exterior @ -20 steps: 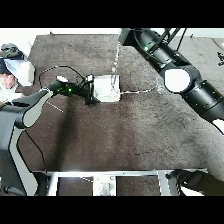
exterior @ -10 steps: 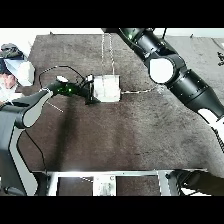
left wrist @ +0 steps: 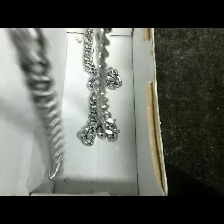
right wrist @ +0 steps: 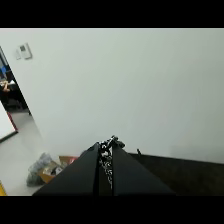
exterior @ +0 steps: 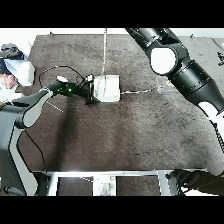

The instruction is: Fold the box and place the chain.

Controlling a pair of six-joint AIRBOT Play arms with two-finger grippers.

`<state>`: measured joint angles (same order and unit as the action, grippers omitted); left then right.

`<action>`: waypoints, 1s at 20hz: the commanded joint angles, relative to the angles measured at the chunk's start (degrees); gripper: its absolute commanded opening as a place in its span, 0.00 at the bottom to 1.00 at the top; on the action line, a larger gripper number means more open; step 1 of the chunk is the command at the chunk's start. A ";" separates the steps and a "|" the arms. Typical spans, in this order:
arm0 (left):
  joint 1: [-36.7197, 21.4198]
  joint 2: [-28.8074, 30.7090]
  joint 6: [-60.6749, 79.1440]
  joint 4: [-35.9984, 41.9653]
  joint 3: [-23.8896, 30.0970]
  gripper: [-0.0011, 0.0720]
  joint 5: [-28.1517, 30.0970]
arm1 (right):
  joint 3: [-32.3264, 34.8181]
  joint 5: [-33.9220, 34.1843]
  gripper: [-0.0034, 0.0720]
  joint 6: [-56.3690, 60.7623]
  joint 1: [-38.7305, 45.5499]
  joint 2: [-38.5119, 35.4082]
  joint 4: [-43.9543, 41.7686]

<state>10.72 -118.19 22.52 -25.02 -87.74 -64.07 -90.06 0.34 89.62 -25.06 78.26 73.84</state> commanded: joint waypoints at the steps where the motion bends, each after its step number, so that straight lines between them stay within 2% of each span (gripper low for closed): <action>1: 0.00 -0.04 0.00 0.00 0.00 0.50 0.02 | -0.11 -11.10 0.03 0.00 1.95 0.09 2.21; 3: 0.00 -0.02 0.00 0.00 0.02 0.50 0.00 | 1.68 -15.91 0.03 0.00 2.82 0.11 3.19; 7: 0.00 -0.02 0.00 0.00 0.02 0.50 0.00 | 11.02 -16.65 0.03 0.02 3.34 0.33 3.32; 8: 0.00 -0.04 0.00 0.00 0.02 0.50 0.00 | 13.16 -16.63 0.11 0.04 3.34 0.74 3.30; 9: 0.00 -0.04 0.00 0.00 0.02 0.50 0.00 | 14.80 -16.63 0.34 0.02 3.34 1.18 3.32; 10: 0.00 -0.04 0.00 0.00 0.02 0.50 0.00 | 15.93 -16.63 0.36 0.02 3.41 1.55 3.34; 13: 0.00 -0.04 0.00 0.00 0.02 0.50 0.02 | 17.25 -18.93 0.34 0.07 5.64 1.46 3.30; 16: 0.00 -0.04 0.00 0.00 0.02 0.50 0.02 | 17.70 -29.64 0.34 0.02 10.97 1.18 3.34; 20: 0.00 -0.04 0.00 0.00 0.02 0.50 0.00 | 25.03 -32.54 0.34 2.05 20.17 0.98 3.30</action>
<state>10.72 -118.19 22.52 -24.99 -87.74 -64.07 -69.28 -28.18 90.02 -10.50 79.33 77.28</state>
